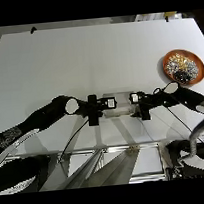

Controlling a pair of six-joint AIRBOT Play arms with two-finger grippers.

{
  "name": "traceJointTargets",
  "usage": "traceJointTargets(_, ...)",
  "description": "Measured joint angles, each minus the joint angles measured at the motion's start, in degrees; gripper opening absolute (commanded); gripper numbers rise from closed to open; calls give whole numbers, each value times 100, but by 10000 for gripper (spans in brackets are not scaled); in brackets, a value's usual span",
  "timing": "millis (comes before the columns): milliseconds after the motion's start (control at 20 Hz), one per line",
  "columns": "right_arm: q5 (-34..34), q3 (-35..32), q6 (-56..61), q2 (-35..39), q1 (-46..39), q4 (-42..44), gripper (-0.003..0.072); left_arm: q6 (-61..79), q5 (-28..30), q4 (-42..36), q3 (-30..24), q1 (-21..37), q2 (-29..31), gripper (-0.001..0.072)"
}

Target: Fold the box and place the chain.

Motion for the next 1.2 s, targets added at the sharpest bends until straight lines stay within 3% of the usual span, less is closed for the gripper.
traceJointTargets(400, 0, 0, 0, 0, 0, -2, 341, 15, -929, 118, -9, 111, 0, 159)
traceJointTargets(500, 2, 0, 0, 0, 0, -2, 341, 15, -844, 199, -9, 133, 0, 168)
traceJointTargets(550, 2, 0, 0, 0, 0, 0, 341, 17, -752, 234, -9, 142, 0, 226)
traceJointTargets(800, 0, 0, 0, 0, 0, 0, 341, 15, -404, 299, -9, 175, 0, 236)
traceJointTargets(850, -2, 0, 2, 0, -2, 2, 341, 15, -337, 299, -9, 181, 0, 289)
traceJointTargets(1200, -11, 2, -2, 0, -4, 0, 341, -577, -105, 354, -9, 210, 0, 290)
